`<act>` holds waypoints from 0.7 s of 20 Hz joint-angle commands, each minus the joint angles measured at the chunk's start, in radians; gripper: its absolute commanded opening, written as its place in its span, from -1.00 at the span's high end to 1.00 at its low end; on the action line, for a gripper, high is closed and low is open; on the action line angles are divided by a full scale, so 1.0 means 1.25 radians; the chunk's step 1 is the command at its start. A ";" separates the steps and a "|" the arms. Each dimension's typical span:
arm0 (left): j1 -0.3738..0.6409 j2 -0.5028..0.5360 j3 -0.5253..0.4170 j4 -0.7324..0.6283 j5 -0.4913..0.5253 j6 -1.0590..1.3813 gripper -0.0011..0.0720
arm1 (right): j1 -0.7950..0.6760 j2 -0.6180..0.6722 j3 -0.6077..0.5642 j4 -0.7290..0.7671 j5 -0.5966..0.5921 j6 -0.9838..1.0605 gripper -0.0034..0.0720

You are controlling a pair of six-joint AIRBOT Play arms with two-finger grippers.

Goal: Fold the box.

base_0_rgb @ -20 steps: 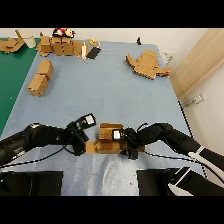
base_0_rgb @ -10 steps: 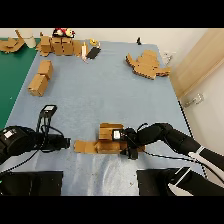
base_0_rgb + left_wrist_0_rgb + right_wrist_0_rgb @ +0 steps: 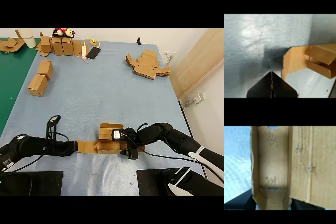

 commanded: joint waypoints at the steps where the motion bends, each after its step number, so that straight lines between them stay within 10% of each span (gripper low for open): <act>1: 0.001 -0.083 -0.009 -0.215 0.065 0.234 0.94 | 0.000 0.001 0.000 0.000 0.000 0.000 -0.40; 14: 0.001 -0.119 -0.009 -0.504 0.032 0.550 0.94 | 0.000 0.001 0.000 0.000 0.000 0.000 -0.40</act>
